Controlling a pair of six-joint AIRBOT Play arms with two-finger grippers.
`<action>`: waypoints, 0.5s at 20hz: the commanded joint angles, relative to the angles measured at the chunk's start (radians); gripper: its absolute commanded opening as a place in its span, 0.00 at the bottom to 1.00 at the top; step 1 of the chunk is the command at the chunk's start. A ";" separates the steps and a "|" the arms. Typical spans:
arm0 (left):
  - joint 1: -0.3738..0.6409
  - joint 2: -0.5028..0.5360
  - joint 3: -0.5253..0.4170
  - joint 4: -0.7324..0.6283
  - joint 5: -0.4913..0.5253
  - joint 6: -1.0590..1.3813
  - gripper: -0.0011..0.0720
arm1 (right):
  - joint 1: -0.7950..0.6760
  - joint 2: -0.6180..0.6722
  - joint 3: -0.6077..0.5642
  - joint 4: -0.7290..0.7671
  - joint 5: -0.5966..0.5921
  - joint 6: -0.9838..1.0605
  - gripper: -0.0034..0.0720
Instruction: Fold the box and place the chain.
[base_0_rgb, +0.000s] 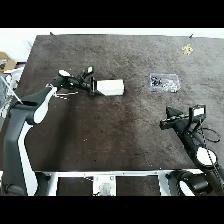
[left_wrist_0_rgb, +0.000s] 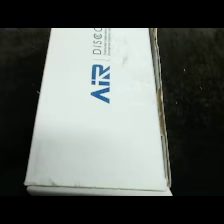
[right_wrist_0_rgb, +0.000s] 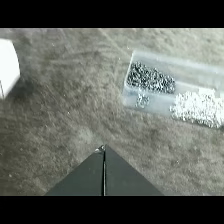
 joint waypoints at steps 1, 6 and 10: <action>0.034 0.088 0.027 -0.049 0.017 -0.066 0.03 | -0.001 0.008 -0.010 -0.002 -0.016 0.002 0.06; 0.185 0.362 0.028 -0.050 0.325 -0.224 0.03 | -0.001 0.008 -0.010 -0.002 -0.015 0.002 0.06; 0.372 0.484 0.028 -0.042 0.615 -0.473 0.03 | 0.000 0.008 -0.010 -0.002 -0.015 0.002 0.06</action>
